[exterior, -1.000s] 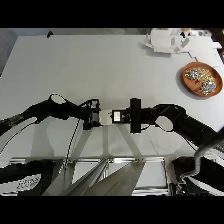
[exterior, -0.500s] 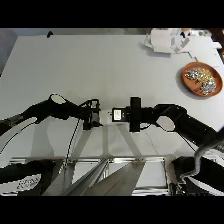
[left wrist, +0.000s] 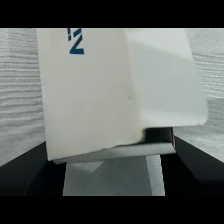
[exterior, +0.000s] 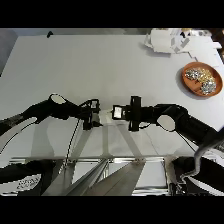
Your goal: Fold the box and place the chain.
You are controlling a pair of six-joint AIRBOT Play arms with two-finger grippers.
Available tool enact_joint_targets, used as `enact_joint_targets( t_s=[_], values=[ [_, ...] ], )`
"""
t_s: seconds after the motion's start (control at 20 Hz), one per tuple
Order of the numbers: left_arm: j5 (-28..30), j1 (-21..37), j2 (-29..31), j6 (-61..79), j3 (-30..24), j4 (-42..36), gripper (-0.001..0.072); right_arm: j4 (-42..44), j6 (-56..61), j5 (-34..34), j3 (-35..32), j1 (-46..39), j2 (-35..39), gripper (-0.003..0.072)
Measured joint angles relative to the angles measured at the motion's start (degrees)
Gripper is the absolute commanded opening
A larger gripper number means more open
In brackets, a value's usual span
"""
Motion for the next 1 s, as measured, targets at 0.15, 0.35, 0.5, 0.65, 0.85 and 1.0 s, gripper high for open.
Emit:
enact_joint_targets(
  t_s=[0.15,0.35,0.5,0.65,0.85,1.0],
  values=[
    [0.0,0.0,0.0,-0.1,0.0,0.0,0.0210,0.7,0.0,-0.5,0.0,0.0,-0.7,0.0091],
    [0.0,0.0,0.0,-0.2,0.0,-0.1,0.0210,1.1,0.0,-1.0,0.0,0.0,-2.1,0.0091],
    [0.0,0.0,0.0,-0.1,0.0,-0.1,0.0210,1.5,0.0,-0.9,0.0,0.0,-2.3,0.0092],
    [0.0,0.0,0.0,0.2,0.0,0.0,0.0210,2.1,-0.2,0.5,0.0,0.0,-2.3,0.0108],
    [-0.6,-0.1,0.0,0.2,0.0,0.2,0.0210,2.4,-2.3,4.4,0.0,0.0,-2.1,0.0124],
    [-0.6,-0.1,0.0,0.2,0.0,0.3,0.0210,2.1,-3.8,6.8,0.0,0.0,-2.1,0.0183]
  ],
)
